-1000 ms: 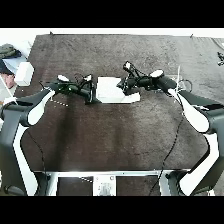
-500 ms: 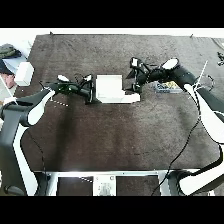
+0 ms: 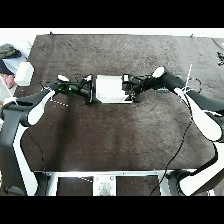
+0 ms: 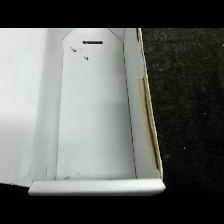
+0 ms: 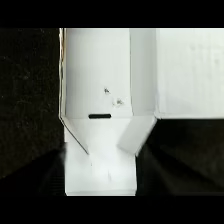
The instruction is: Fold the box and place the chain.
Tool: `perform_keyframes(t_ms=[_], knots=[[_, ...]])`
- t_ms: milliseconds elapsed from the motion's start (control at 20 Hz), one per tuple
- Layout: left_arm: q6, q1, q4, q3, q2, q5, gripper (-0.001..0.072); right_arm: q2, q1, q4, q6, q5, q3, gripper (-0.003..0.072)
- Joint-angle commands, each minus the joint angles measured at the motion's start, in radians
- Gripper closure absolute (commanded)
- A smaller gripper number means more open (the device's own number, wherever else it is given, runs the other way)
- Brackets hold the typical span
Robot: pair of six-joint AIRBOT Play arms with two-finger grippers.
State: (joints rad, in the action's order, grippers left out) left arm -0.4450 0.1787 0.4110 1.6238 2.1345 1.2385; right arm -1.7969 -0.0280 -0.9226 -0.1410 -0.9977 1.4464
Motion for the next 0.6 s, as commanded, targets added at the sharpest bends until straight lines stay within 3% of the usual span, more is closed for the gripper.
perform_keyframes(t_ms=[0,150,250,550], knots=[[0.000,-0.001,0.000,0.001,0.001,0.000,0.0305,-0.008,-0.029,-0.013,0.000,0.039,-0.002,0.0311],[0.000,-0.001,0.000,0.001,0.001,0.000,0.0305,-0.009,-0.050,-0.012,0.000,0.070,-0.002,0.0315],[0.000,-0.001,0.000,0.001,0.001,0.000,0.0305,-0.009,-0.050,-0.008,0.000,0.095,-0.002,0.0573],[0.000,-0.001,0.000,0.001,0.001,0.000,0.0305,-0.010,-0.051,0.082,0.000,0.093,-0.002,0.0581]])
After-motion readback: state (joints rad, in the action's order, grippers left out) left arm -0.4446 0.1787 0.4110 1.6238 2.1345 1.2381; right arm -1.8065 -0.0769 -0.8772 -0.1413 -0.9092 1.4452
